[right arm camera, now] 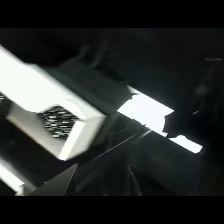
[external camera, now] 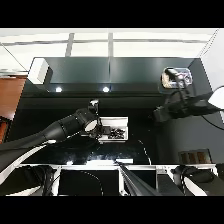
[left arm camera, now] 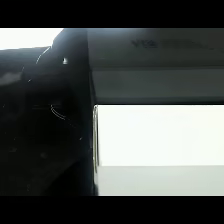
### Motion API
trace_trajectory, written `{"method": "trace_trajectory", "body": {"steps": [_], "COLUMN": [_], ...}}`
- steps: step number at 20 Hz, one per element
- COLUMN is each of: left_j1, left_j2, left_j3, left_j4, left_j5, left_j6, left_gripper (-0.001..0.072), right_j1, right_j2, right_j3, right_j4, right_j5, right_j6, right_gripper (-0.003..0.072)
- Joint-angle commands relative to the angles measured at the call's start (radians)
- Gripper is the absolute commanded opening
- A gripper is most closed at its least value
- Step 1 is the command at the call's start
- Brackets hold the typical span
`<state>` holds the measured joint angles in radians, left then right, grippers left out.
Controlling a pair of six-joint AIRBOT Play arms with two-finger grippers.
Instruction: Fold the box and place the chain.
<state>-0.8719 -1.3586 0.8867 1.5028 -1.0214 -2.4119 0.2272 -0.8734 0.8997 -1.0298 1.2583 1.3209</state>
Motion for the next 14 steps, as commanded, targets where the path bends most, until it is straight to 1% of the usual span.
{"method": "trace_trajectory", "body": {"steps": [1,2,3,4,5,6,7,8,10,11,12,13,14], "left_j1": [0.0,0.001,0.001,0.004,0.011,0.024,0.041,0.063,0.127,0.179,0.245,0.329,0.424], "left_j2": [0.0,0.0,0.0,0.0,0.003,0.007,0.017,0.046,0.127,0.169,0.212,0.259,0.303], "left_j3": [0.011,0.025,0.045,0.068,0.097,0.13,0.155,0.163,0.145,0.128,0.102,0.061,0.005], "left_j4": [0.003,0.003,0.007,0.009,0.009,0.006,0.016,0.029,0.041,0.045,0.033,-0.021,-0.141], "left_j5": [-0.008,-0.01,-0.017,-0.037,-0.063,-0.113,-0.183,-0.243,-0.308,-0.336,-0.348,-0.322,-0.275], "left_j6": [-0.087,-0.087,-0.085,-0.063,0.034,0.183,0.315,0.443,0.716,0.801,0.869,0.967,1.107], "left_gripper": [0.0076,0.0262,0.0479,0.0513,0.0513,0.0513,0.0513,0.0512,0.0512,0.0512,0.0512,0.0512,0.0512], "right_j1": [-0.085,-0.084,-0.082,-0.082,-0.082,-0.082,-0.082,-0.082,-0.082,-0.082,-0.082,-0.082,-0.082], "right_j2": [0.061,0.061,0.061,0.061,0.061,0.061,0.061,0.061,0.061,0.061,0.061,0.061,0.061], "right_j3": [-0.003,-0.005,-0.008,-0.008,-0.008,-0.008,-0.008,-0.008,-0.008,-0.008,-0.008,-0.008,-0.008], "right_j4": [-0.045,-0.044,-0.043,-0.042,-0.041,-0.041,-0.037,-0.037,-0.035,-0.036,-0.038,-0.037,-0.035], "right_j5": [0.015,0.002,-0.01,-0.013,-0.013,-0.011,-0.005,0.0,0.006,0.005,-0.003,-0.01,-0.017], "right_j6": [0.0,0.0,0.0,0.0,0.0,0.001,0.007,0.011,0.011,0.01,0.01,0.01,0.01], "right_gripper": [0.0377,0.0377,0.0377,0.0377,0.0377,0.0377,0.0377,0.0377,0.0377,0.0377,0.0377,0.0377,0.0377]}}
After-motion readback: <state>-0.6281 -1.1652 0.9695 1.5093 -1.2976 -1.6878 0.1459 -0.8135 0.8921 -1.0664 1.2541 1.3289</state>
